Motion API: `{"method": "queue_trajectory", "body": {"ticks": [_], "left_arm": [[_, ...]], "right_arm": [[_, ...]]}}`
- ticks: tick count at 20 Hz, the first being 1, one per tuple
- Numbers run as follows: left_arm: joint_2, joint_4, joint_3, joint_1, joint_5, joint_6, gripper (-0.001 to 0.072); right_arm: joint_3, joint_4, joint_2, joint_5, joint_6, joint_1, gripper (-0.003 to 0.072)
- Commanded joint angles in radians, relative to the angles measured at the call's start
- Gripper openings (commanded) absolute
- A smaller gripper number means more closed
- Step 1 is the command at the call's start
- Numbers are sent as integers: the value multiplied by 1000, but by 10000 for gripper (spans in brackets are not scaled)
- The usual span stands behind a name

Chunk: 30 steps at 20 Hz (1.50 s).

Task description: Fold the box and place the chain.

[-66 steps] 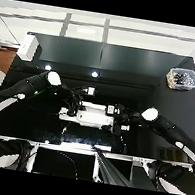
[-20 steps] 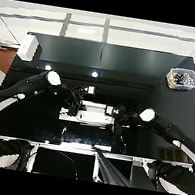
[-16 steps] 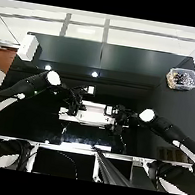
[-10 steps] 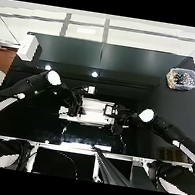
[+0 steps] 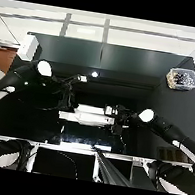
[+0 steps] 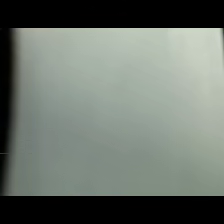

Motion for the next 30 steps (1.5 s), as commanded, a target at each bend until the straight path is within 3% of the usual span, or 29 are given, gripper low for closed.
{"method": "queue_trajectory", "body": {"ticks": [1,3,4,6,8,11,14,16,20,22,25,30], "left_arm": [[71,139,6,32,-24,-193,636],[116,187,6,41,-34,-277,617],[131,197,6,46,-54,-325,564],[137,168,5,53,-156,-380,48],[144,42,-25,50,-226,-380,28],[190,-199,-123,28,-180,-304,27],[250,-409,-204,-2,34,-245,28],[255,-475,-235,-33,177,-219,28],[254,-502,-254,-119,505,-196,29],[236,-465,-258,-146,606,-197,29],[150,-379,-258,-171,585,-201,29],[55,-378,-256,-190,544,-204,29]], "right_arm": [[0,-4,0,0,2,1,475],[0,-6,0,0,18,0,475],[0,-15,0,1,21,-2,474],[0,-75,2,1,45,-2,475],[0,-114,6,1,76,-1,475],[0,-113,10,0,80,-1,475],[0,-111,10,0,80,-1,475],[0,-109,10,0,80,-1,475],[0,-109,10,0,80,-1,475],[0,-109,10,0,80,-1,475],[0,-109,10,0,80,-1,475],[0,-109,10,0,80,-1,475]]}}
